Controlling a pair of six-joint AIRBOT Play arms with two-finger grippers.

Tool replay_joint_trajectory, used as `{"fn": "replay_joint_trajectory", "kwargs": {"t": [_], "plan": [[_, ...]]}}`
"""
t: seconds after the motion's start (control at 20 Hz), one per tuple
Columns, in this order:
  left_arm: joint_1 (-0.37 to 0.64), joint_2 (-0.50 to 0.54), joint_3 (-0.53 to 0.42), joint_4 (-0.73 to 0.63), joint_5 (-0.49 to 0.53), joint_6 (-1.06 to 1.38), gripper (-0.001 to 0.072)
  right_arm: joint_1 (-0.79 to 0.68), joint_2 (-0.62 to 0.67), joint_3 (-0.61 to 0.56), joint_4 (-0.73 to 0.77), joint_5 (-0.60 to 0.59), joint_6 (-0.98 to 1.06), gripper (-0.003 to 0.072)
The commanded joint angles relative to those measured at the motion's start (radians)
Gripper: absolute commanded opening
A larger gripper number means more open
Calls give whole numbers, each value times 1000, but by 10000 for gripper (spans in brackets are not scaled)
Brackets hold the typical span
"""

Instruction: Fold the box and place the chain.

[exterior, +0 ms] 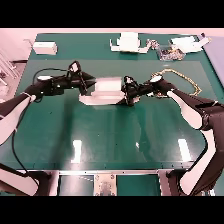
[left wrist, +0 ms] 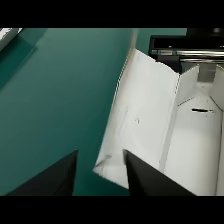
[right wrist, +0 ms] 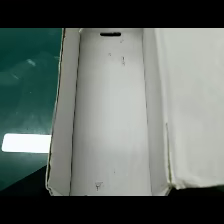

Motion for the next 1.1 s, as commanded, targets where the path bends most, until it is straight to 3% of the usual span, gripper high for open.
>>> {"fn": "replay_joint_trajectory", "kwargs": {"t": [0.0,0.15,0.2,0.25,0.45,0.65,1.05], "plan": [[66,45,1,192,-106,-159,378,0,0,0,0,0,1,592],[83,45,1,420,-197,-293,385,0,0,0,0,0,1,593],[77,44,1,454,-221,-327,561,0,0,0,0,0,1,592],[72,44,1,470,-226,-357,615,0,0,0,0,0,1,593],[19,44,1,509,-232,-382,618,0,0,0,0,0,1,592],[-23,44,1,617,-155,-456,619,0,0,0,0,0,1,592],[-23,44,1,561,-103,-462,619,0,0,0,0,0,1,592]]}}
